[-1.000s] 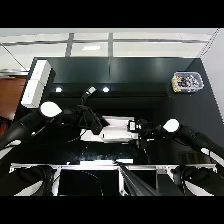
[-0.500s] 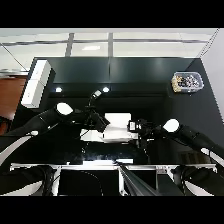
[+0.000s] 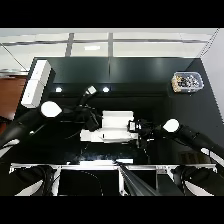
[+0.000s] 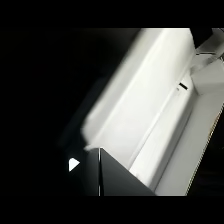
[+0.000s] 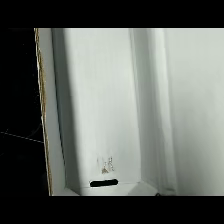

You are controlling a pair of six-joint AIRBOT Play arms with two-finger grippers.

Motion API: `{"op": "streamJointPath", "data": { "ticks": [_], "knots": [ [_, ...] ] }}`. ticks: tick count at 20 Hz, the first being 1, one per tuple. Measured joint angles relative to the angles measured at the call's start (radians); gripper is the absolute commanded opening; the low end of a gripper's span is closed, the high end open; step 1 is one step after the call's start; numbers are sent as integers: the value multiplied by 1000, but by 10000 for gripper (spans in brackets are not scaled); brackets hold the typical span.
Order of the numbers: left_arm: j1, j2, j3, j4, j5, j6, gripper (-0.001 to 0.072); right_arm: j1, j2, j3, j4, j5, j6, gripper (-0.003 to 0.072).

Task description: Fold the box and place the chain.

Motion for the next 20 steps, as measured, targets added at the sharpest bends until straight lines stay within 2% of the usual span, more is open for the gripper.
{"op": "streamJointPath", "data": {
  "ticks": [1,2,3,4,8,11,13,16,17,20],
  "knots": [
    [15,31,-5,18,-39,0,34,0,0,0,0,0,0,465],
    [25,51,-13,35,-75,18,133,0,0,0,0,0,0,465],
    [33,66,-24,48,-122,47,402,0,0,0,0,0,0,465],
    [38,77,-41,61,-158,86,720,0,0,0,0,0,0,465],
    [37,95,-129,87,-191,292,699,0,0,0,0,0,0,465],
    [7,91,-174,90,-133,442,687,0,0,0,0,0,0,464],
    [-21,75,-186,77,-76,491,589,0,0,0,0,0,0,465],
    [-60,35,-194,56,-16,528,576,0,0,0,0,0,0,465],
    [-71,23,-195,51,-6,536,529,0,0,0,0,0,0,464],
    [-97,2,-197,19,29,547,240,0,0,0,0,0,0,465]
  ]
}}
